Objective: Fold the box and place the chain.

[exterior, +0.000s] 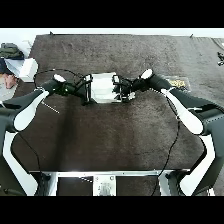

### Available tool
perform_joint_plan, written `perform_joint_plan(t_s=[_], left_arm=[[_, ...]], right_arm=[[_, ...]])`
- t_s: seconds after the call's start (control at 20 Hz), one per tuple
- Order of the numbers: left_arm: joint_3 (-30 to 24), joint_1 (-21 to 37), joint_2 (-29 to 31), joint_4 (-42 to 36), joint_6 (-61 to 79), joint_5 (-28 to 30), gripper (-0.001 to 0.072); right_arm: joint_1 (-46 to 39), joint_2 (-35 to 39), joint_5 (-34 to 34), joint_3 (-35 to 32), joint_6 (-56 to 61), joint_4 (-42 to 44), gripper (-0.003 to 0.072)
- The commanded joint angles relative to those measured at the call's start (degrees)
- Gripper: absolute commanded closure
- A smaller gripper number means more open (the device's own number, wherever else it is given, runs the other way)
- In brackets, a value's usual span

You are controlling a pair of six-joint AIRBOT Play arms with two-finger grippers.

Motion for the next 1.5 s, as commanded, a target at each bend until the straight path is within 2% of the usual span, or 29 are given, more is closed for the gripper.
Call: perform_joint_plan(t_s=[0.0, 0.15, 0.2, 0.25, 0.3, 0.35, 0.4, 0.45, 0.55, 0.7, 0.85, 1.0, 1.15, 1.45], left_arm=[[-0.02, -0.02, -0.04, 0.00, -0.13, 0.09, 0.0248], [-0.02, -0.02, -0.04, 0.00, -0.13, 0.07, 0.0247], [-0.02, -0.02, -0.04, 0.00, -0.13, 0.07, 0.0247], [-0.02, -0.02, -0.04, 0.00, -0.13, 0.07, 0.0247], [-0.02, -0.02, -0.04, -0.02, -0.13, 0.07, 0.0247], [-0.02, -0.02, -0.04, 0.00, -0.13, 0.07, 0.0247], [-0.02, -0.02, -0.04, -0.02, -0.13, 0.09, 0.0247], [-0.02, -0.02, -0.04, -0.02, -0.13, 0.11, 0.0247], [-0.02, -0.02, -0.04, -0.02, -0.13, 0.11, 0.0247], [-0.02, -0.02, -0.04, -0.02, -0.13, 0.11, 0.0247], [-0.02, -0.02, -0.04, -0.02, -0.13, 0.09, 0.0247], [-0.02, -0.02, -0.04, 0.00, -0.13, 0.09, 0.0247], [-0.02, -0.02, -0.04, -0.02, -0.13, 0.09, 0.0247], [-0.02, -0.02, -0.04, -0.02, -0.13, 0.09, 0.0247]], right_arm=[[-0.04, -0.11, -0.02, -0.02, -0.15, -0.24, 0.0103], [-0.13, -0.09, 0.26, -0.02, 0.07, -0.22, 0.0107], [-0.13, -0.04, 0.57, -0.02, 0.20, -0.22, 0.0202], [-0.17, 0.11, 0.66, -0.02, 1.55, -0.44, 0.0211], [-0.35, 0.70, 1.09, -0.02, 5.42, -2.43, 0.0436], [-0.63, 1.62, 1.73, -0.02, 10.23, -6.14, 0.0547], [-1.31, 2.84, 2.93, -0.02, 14.53, -10.34, 0.0598], [-2.32, 4.04, 4.85, -0.02, 17.03, -12.24, 0.0690], [-5.16, 6.91, 8.96, -0.02, 22.03, -10.99, 0.0691], [-9.64, 9.92, 8.87, -0.02, 34.91, -9.92, 0.0691], [-14.34, 9.22, 6.56, -0.02, 53.40, -10.19, 0.0691], [-17.35, 6.69, 6.34, -0.02, 64.52, -10.12, 0.0692], [-17.94, 3.30, 7.15, -0.04, 69.68, -9.31, 0.0692], [-16.02, -2.86, 11.76, -0.15, 69.22, 1.84, 0.0691]])
